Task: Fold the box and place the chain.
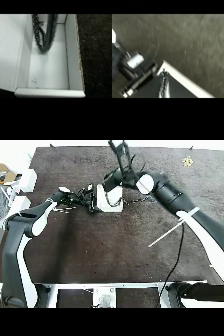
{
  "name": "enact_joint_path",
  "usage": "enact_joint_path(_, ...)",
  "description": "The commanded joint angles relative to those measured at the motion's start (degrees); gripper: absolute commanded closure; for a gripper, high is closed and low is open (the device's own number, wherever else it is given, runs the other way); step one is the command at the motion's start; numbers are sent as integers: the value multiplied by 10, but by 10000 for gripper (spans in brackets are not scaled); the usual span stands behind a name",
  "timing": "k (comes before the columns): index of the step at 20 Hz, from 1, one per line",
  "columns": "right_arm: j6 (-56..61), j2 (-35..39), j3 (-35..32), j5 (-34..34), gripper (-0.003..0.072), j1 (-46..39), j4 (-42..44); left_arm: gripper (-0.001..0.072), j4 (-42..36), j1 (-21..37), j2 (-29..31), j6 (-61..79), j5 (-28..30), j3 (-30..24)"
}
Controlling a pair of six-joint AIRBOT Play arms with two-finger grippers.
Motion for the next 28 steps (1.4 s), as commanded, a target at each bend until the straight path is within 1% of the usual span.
enact_joint_path(1, 28, -25, -38, -17, 418, -17, 2, 367, 0, 0, 0, 0, 0, 0)
enact_joint_path(2, 31, -21, -38, -5, 442, -32, 2, 366, 0, 0, 0, 0, 0, 0)
enact_joint_path(3, 35, -12, -38, 22, 442, -52, 2, 367, 0, 0, 0, 0, 0, 0)
enact_joint_path(6, 80, 4, -38, 137, 443, -135, 3, 367, 0, 0, 0, 0, 0, 0)
enact_joint_path(7, 90, 4, -41, 163, 443, -164, 3, 367, 0, 0, 0, 0, 0, 0)
enact_joint_path(8, 100, 4, -52, 171, 443, -194, 3, 367, 0, 0, 0, 0, 0, 0)
enact_joint_path(11, 148, -1, -102, 135, 443, -260, 3, 367, 0, 0, 0, 0, 0, 0)
enact_joint_path(13, 156, -26, -118, 113, 442, -284, 31, 366, 0, 0, 0, 0, 0, 0)
enact_joint_path(17, 150, -82, -118, 47, 442, -287, 100, 366, 0, 0, 0, 0, 0, 0)
enact_joint_path(20, 157, -95, -118, 3, 442, -286, 123, 366, 0, 0, 0, 0, 0, 0)
enact_joint_path(23, 156, -96, -118, -14, 443, -286, 140, 366, 0, 0, 0, 0, 0, 0)
enact_joint_path(28, 167, -119, -118, -14, 443, -286, 144, 367, 0, 0, 0, 0, 0, 0)
